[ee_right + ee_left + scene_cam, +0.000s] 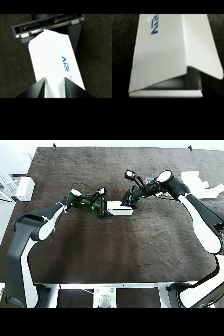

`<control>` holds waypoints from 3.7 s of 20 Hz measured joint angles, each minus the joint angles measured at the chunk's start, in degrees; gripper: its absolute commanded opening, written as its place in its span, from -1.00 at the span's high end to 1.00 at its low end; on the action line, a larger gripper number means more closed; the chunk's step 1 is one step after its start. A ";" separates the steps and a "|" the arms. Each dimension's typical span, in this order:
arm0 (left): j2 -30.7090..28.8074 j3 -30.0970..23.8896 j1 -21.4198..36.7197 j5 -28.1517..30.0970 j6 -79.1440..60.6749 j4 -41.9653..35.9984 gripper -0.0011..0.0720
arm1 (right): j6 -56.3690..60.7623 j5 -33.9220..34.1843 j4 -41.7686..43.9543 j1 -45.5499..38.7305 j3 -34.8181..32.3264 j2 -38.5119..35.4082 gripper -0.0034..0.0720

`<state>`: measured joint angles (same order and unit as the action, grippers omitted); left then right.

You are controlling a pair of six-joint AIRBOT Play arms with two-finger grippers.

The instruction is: Fold the box and place the chain.

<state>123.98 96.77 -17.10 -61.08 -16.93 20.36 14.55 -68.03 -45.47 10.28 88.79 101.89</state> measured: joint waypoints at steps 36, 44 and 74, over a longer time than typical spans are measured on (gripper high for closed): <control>0.00 0.00 0.02 0.04 -0.02 -0.02 -0.48 | 0.28 2.38 -6.21 1.49 0.83 -1.38 -0.05; 0.00 0.00 0.02 -0.07 -0.04 0.04 -0.48 | 0.37 2.10 -6.14 1.86 0.42 -2.32 -0.16; 0.00 0.00 0.04 -0.02 -0.04 0.02 -0.48 | 5.05 7.78 -10.54 5.79 -2.34 -1.99 -0.29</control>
<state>123.98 96.77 -17.06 -61.10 -16.97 20.38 19.59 -60.25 -56.01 16.08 86.46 99.90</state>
